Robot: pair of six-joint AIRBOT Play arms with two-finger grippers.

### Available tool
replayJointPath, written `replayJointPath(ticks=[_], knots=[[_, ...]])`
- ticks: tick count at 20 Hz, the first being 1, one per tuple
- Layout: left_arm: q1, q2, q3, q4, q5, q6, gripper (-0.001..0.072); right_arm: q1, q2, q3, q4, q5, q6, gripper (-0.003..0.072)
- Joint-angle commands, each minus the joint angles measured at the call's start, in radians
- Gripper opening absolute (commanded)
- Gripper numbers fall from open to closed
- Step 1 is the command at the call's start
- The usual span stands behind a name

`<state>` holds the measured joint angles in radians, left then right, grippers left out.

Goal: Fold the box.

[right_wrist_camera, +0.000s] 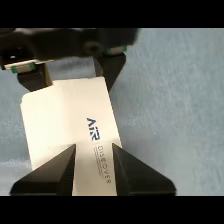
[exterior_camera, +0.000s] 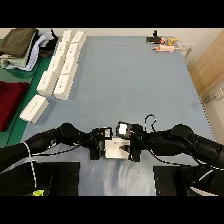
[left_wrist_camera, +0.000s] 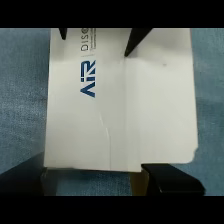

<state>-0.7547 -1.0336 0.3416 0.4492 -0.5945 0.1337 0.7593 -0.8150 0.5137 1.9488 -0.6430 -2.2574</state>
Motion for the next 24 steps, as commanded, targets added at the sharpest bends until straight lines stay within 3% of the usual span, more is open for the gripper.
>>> replayJointPath(ticks=[1,4,12,16,24], knots=[[0.000,0.000,0.000,0.000,0.000,0.000,0.0525,0.051,0.006,0.020,-0.058,0.010,-0.006,0.0362],[0.000,0.001,0.000,0.000,0.000,0.000,0.0525,0.051,0.006,0.023,-0.060,-0.012,-0.034,0.0520],[0.000,0.000,0.000,0.000,0.000,0.000,0.0525,0.082,-0.021,0.023,-0.087,-0.103,-0.205,0.0520],[0.000,0.000,0.000,0.000,0.000,0.000,0.0525,0.097,-0.035,0.023,-0.220,-0.060,-0.200,0.0521],[0.000,0.000,0.000,0.000,0.000,0.000,0.0525,0.097,-0.030,0.023,-0.267,-0.034,-0.200,0.0519]])
